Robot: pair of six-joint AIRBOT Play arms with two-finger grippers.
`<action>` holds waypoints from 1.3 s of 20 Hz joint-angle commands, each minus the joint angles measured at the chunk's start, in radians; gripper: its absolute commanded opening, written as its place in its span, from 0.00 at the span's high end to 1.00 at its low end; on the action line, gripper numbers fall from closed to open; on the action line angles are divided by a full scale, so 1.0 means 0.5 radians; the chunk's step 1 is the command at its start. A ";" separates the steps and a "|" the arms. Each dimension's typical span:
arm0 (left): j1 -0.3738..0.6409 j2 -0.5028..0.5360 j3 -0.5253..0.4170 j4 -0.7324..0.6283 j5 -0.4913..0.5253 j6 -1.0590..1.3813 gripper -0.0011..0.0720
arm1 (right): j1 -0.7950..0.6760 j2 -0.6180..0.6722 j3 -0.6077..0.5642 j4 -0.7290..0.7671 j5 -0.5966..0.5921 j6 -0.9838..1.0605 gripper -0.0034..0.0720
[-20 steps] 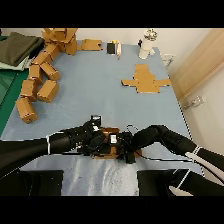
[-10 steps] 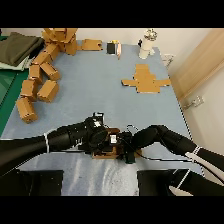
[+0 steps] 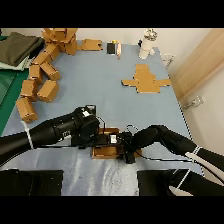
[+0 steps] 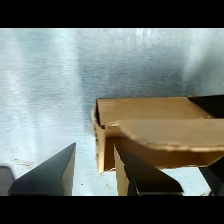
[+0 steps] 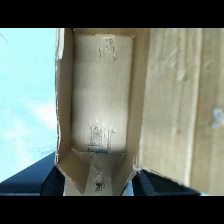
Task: Fold the box.
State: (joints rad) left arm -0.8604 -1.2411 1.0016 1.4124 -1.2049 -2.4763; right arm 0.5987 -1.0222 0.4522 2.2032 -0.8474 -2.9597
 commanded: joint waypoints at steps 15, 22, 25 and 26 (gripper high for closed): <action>0.359 0.256 0.005 0.063 -0.261 0.758 0.97 | 0.002 0.000 0.001 0.000 0.001 0.001 0.29; 1.283 0.564 -0.554 -1.196 -0.049 3.273 0.97 | 0.002 0.001 0.001 0.000 0.001 0.001 0.29; 1.472 0.539 -0.745 -1.331 0.081 3.954 0.90 | 0.002 0.000 0.001 0.000 0.001 0.001 0.29; 1.469 0.539 -0.789 -1.331 0.178 4.035 0.48 | 0.002 0.001 0.001 -0.001 0.001 0.001 0.29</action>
